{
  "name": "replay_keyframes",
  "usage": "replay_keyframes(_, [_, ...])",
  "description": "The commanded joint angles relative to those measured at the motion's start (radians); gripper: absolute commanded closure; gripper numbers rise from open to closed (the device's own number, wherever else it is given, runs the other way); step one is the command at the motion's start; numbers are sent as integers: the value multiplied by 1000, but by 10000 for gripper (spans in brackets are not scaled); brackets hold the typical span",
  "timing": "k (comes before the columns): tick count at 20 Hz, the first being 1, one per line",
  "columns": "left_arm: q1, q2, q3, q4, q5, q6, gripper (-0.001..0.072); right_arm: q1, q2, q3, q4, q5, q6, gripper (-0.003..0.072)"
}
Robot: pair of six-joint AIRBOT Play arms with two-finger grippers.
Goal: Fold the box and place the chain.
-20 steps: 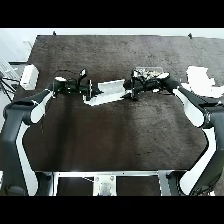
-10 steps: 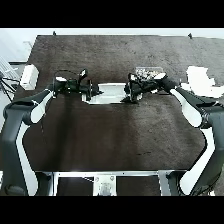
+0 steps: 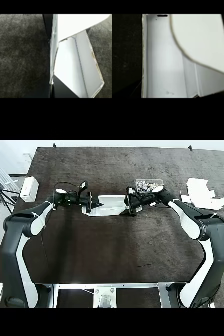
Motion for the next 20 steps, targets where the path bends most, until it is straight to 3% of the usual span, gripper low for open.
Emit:
replay_keyframes(1, [0, 0, 0, 0, 1, 0, 689, 7, -6, 1, 20, -6, -15, 71])
replay_keyframes(20, [0, 0, 0, 0, 1, 0, 689, -26, -43, 1, 94, 50, -45, 71])
